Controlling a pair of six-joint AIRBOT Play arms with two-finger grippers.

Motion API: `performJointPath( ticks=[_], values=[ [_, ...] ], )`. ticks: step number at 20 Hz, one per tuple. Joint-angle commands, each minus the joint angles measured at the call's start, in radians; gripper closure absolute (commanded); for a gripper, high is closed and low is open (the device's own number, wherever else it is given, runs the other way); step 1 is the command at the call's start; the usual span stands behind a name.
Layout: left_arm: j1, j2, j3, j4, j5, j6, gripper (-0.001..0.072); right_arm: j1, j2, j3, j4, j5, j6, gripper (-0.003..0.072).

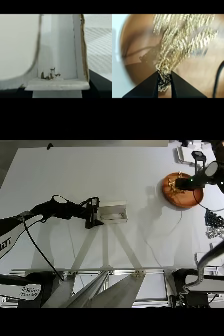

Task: Fold the box and place the chain.

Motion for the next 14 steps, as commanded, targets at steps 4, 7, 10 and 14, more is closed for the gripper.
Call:
performJointPath(
  ticks=[4, 7, 10, 14],
  values=[
    [0.001, 0.000, 0.001, 0.000, 0.000, 0.000, 0.0550, 0.175, 0.305, -0.277, 0.006, 0.159, -0.068, 0.0680],
    [0.001, 0.000, 0.001, 0.000, 0.000, 0.000, 0.0550, 0.309, 0.309, -0.277, 0.017, 0.265, -0.067, 0.0680],
    [0.001, 0.000, 0.001, 0.000, 0.000, 0.000, 0.0550, 0.453, 0.309, -0.277, 0.022, 0.247, -0.063, 0.0680],
    [0.001, 0.000, 0.001, 0.000, 0.000, 0.000, 0.0550, 0.593, 0.281, -0.277, 0.086, 0.169, -0.063, 0.0680]
  ],
)
